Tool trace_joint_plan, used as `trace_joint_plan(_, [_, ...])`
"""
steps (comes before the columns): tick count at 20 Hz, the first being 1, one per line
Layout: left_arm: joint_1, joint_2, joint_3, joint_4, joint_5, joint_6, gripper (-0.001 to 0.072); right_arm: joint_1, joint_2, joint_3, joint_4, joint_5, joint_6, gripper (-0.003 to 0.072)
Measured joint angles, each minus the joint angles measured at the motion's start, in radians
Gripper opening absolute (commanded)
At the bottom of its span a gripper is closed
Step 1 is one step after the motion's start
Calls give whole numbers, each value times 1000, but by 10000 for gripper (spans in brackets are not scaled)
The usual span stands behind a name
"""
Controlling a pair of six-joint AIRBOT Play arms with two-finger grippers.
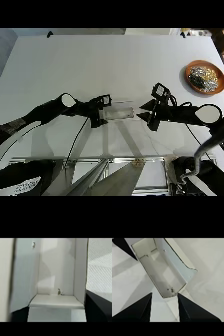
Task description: Fold the box and place the chain.
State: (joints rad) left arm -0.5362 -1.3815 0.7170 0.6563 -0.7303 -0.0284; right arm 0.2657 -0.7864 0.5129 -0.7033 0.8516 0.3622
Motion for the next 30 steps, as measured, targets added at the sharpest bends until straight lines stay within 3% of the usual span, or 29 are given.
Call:
trace_joint_plan(12, [0,-47,-14,-72,14,19,694,0,0,0,4,2,-5,356])
trace_joint_plan(13, [0,-49,-14,-91,20,37,629,0,0,0,4,2,-5,356])
trace_joint_plan(14, [0,-51,-14,-109,25,54,618,0,0,0,5,0,-5,356])
trace_joint_plan(20, [0,-55,-15,-138,30,95,639,0,0,0,4,-3,-6,357])
trace_joint_plan(30, [1,-55,-24,-20,3,-40,632,0,0,0,4,-6,-16,357])
